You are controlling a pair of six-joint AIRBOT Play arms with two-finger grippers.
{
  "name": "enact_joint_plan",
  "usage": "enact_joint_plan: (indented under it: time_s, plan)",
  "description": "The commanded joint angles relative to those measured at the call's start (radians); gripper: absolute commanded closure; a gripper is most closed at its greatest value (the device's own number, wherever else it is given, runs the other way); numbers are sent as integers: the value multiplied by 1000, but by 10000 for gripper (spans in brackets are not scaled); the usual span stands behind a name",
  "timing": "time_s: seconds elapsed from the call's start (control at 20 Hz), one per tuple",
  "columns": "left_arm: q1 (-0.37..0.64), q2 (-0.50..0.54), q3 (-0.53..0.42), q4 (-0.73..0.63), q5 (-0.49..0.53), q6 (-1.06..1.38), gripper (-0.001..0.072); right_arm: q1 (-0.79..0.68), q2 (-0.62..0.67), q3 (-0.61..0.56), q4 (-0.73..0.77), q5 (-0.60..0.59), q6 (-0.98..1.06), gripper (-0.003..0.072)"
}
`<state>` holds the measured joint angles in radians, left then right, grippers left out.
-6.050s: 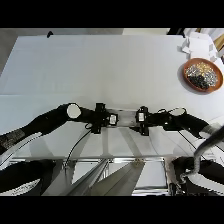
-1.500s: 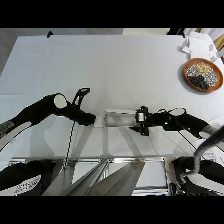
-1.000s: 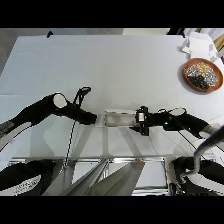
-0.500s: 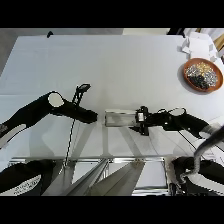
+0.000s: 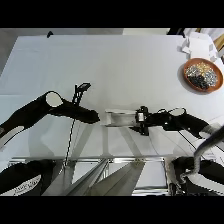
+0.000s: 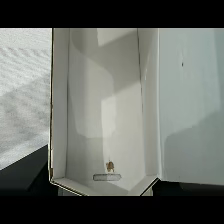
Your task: Fold the box and place the chain.
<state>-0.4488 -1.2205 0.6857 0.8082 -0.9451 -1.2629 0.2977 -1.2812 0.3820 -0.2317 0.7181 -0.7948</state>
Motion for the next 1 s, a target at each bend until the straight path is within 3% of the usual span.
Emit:
enact_joint_plan:
  time_s: [0.0, 0.15, 0.25, 0.5, 0.65, 0.95]
  plan:
    - [-5, 11, 1, -24, -2, 7, 553, 0, 0, 0, 0, 0, 1, 350]
    - [-24, 10, 1, -57, -2, 26, 543, 0, 0, 0, 0, 1, 0, 350]
    - [-41, 10, 1, -70, 2, 25, 411, 0, 0, 0, 0, 0, 0, 350]
    - [-68, 8, 1, -77, 6, -5, 409, 0, 0, 0, 0, 0, 0, 350]
    - [-83, 8, 1, -72, 33, -42, 263, 0, 0, 0, 0, 1, 0, 350]
    - [-129, -7, 72, 90, 59, -259, 257, 0, 0, 0, 0, 0, 0, 350]
